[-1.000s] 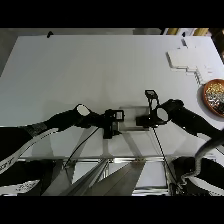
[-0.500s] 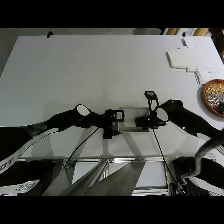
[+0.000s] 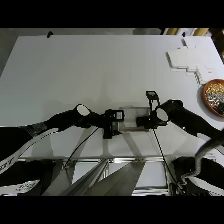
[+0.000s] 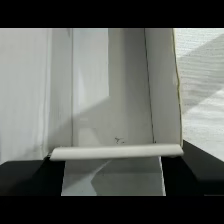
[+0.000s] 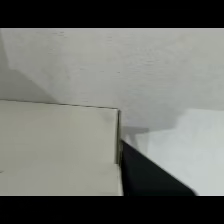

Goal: Fold the box and place the chain.

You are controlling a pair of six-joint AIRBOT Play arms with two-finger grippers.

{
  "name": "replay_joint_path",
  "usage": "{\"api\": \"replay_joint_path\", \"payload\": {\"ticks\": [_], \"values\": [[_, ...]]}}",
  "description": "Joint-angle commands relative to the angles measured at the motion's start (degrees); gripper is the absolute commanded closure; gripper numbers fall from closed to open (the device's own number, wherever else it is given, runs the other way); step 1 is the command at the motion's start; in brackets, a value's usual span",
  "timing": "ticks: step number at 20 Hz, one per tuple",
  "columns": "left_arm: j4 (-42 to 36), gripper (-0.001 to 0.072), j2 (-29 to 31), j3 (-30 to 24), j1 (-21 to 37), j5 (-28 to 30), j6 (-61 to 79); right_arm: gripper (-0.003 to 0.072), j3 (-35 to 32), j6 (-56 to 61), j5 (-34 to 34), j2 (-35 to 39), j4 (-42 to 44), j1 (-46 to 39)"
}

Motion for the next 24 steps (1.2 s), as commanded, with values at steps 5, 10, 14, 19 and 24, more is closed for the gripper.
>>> {"api": "replay_joint_path", "payload": {"ticks": [5, 10, 14, 19, 24], "values": [[0.07, 0.0456, 0.02, 0.02, 0.00, 0.00, 0.00, 0.0211, 0.04, -10.21, 3.61, 7.85, -3.65, -0.04], [0.07, 0.0456, 0.02, 0.02, 0.00, -0.02, 0.02, 0.0212, 0.35, -17.22, 10.93, 24.57, -5.49, -4.20], [0.04, 0.0456, 0.02, 0.04, 0.00, -0.02, 0.00, 0.0214, 5.27, -26.45, 13.35, 29.70, -8.76, -21.66], [0.07, 0.0456, 0.02, 0.02, 0.00, 0.00, 0.02, 0.0213, 8.26, -36.33, 3.54, 21.27, -8.07, -51.04], [0.04, 0.0456, 0.02, 0.02, 0.00, 0.00, 0.00, 0.0214, 8.26, -36.39, -6.47, 10.60, -7.80, -64.52]]}}
